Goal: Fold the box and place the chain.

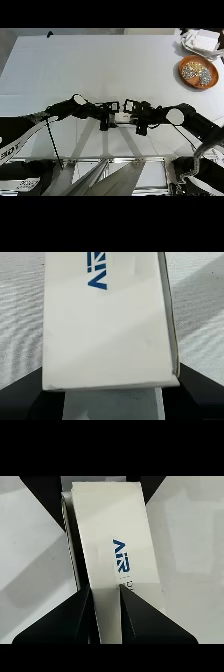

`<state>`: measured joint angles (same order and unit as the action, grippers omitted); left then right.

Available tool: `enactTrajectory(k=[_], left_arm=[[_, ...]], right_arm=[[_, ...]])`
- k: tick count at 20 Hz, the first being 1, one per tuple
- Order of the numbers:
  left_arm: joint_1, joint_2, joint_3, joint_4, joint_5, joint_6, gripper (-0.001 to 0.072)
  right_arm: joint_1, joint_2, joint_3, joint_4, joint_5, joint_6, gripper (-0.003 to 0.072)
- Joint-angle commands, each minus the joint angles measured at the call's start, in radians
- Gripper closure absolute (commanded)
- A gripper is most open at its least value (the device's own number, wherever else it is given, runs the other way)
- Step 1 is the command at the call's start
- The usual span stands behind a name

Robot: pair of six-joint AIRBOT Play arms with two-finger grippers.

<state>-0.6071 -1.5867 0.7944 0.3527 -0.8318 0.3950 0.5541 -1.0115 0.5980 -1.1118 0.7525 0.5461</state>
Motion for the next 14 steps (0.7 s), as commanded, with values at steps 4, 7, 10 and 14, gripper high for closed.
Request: enactTrajectory(k=[4,7,10,14], left_arm=[[0.001,0.001,0.000,-0.001,0.005,-0.002,0.0377],[0.001,0.001,0.000,-0.001,0.005,-0.002,0.0377],[0.001,0.001,0.000,-0.001,0.005,-0.002,0.0377],[0.001,0.001,0.000,-0.001,0.005,-0.002,0.0377]], right_arm=[[0.000,0.000,-0.008,0.043,0.019,0.003,0.0436],[0.000,0.015,-0.008,0.043,0.011,-0.003,0.0184],[0.000,0.046,-0.008,0.043,-0.018,-0.005,0.0178],[0.000,0.068,-0.008,0.046,-0.035,-0.005,0.0170]])
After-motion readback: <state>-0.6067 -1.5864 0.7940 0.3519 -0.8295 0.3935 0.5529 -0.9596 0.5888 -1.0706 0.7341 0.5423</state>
